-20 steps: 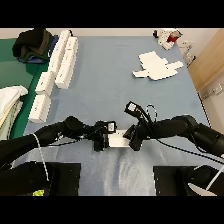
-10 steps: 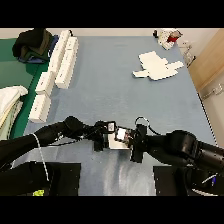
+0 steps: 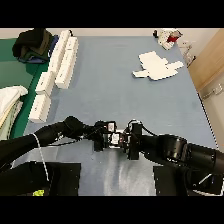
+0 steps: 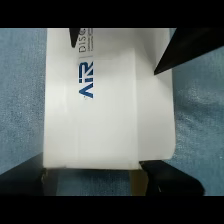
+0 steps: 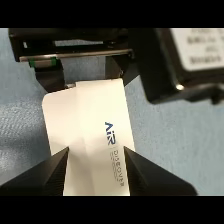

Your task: Fold the box.

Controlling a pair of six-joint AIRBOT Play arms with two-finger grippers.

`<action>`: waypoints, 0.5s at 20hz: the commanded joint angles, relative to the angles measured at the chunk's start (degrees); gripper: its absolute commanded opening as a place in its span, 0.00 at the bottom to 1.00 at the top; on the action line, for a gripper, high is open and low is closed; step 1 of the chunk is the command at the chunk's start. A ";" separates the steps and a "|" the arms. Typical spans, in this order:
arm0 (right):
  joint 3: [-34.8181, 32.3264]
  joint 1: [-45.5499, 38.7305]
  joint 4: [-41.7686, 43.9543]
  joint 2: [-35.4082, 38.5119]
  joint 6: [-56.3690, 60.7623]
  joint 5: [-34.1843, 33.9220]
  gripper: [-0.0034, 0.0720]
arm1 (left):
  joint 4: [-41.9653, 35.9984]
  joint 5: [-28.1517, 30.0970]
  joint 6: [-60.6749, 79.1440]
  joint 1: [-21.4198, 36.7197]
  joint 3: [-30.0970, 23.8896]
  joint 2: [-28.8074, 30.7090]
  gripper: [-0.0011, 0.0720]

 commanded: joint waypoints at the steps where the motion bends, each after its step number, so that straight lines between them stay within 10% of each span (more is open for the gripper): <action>1: -0.02 0.15 -0.94 -2.10 -0.24 0.85 0.72 | 0.02 0.02 0.00 -0.02 0.02 0.04 0.65; 3: -0.02 0.15 -0.96 -3.26 -1.38 0.87 0.71 | 0.02 0.02 0.02 -0.02 0.02 0.04 0.65; 5: 0.00 0.26 -0.94 -3.32 -2.69 0.85 0.43 | 0.02 0.02 0.00 -0.02 0.02 0.04 0.65; 10: 0.02 0.48 -0.94 -3.32 -3.19 0.72 0.42 | 0.02 0.02 0.00 -0.02 0.02 0.04 0.65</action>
